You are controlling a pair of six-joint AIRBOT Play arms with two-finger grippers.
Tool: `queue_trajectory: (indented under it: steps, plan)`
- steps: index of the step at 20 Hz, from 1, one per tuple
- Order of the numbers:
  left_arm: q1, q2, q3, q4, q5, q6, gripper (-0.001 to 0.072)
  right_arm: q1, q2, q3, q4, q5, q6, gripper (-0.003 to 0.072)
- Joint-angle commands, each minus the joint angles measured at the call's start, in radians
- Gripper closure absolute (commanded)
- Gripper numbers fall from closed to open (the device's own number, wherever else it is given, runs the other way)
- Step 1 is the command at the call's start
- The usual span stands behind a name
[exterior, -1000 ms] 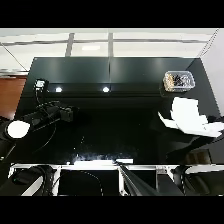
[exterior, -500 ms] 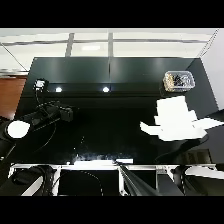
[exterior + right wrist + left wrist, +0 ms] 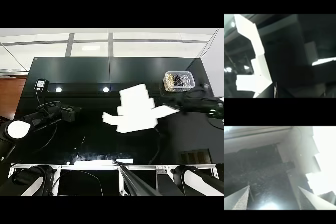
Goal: Fold the box and place the chain.
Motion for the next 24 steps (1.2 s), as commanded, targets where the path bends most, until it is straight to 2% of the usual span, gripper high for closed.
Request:
queue_trajectory:
  steps: [1,3,5,8,10,13,15,18,24]
  plan:
    - [-0.002,-0.012,0.005,-0.011,-0.032,-0.072,0.0004,0.347,0.077,-0.046,0.08,-0.319,-0.126,0.0667]
    - [0.016,-0.051,0.032,-0.035,-0.118,-0.101,0.0005,0.499,0.129,-0.069,0.076,-0.482,-0.158,0.0667]
    - [0.044,-0.11,0.071,-0.089,-0.208,-0.092,0.0004,0.606,0.166,-0.126,0.075,-0.586,-0.215,0.0667]
    - [0.146,-0.262,0.145,-0.284,-0.423,0.093,0.0004,0.724,0.188,-0.193,0.075,-0.678,-0.264,0.0667]
    - [0.238,-0.364,0.156,-0.394,-0.508,0.196,0.0004,0.766,0.188,-0.2,0.075,-0.691,-0.263,0.0667]
    - [0.307,-0.49,0.158,-0.457,-0.55,0.31,0.0004,0.776,0.188,-0.2,0.078,-0.697,-0.263,0.0667]
    - [0.294,-0.556,0.158,-0.547,-0.604,0.356,0.0004,0.776,0.188,-0.2,0.079,-0.702,-0.262,0.0667]
    - [0.244,-0.637,0.166,-0.525,-0.615,0.399,0.0004,0.776,0.188,-0.2,0.079,-0.704,-0.258,0.0667]
    - [0.222,-0.754,0.209,-0.605,-0.669,0.656,0.0004,0.776,0.188,-0.2,0.079,-0.702,-0.259,0.0666]
